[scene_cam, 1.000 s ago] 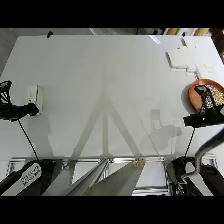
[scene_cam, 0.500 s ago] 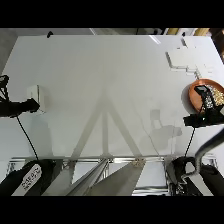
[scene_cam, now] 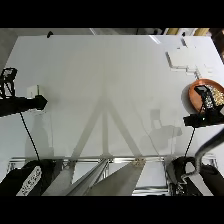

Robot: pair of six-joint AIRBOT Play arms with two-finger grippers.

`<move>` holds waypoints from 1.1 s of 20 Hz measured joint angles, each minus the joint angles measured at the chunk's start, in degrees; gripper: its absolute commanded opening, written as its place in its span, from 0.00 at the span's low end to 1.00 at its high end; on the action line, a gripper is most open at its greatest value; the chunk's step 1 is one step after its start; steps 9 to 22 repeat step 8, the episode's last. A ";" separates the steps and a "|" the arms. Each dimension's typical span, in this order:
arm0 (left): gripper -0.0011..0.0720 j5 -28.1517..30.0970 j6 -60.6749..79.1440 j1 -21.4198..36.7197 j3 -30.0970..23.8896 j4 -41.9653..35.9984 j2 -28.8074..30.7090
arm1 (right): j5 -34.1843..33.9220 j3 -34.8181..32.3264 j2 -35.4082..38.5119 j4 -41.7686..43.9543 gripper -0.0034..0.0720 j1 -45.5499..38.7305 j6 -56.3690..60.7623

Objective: Fold the box and place the chain.

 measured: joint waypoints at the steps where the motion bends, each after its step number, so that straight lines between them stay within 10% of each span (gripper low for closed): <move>1: 0.97 0.00 0.00 -0.15 0.00 0.04 0.04 | 0.00 0.00 0.00 0.00 0.07 0.00 0.00; 22: 0.97 0.63 -0.02 -0.55 0.00 0.11 0.20 | 0.00 0.00 0.00 0.02 0.07 0.00 0.00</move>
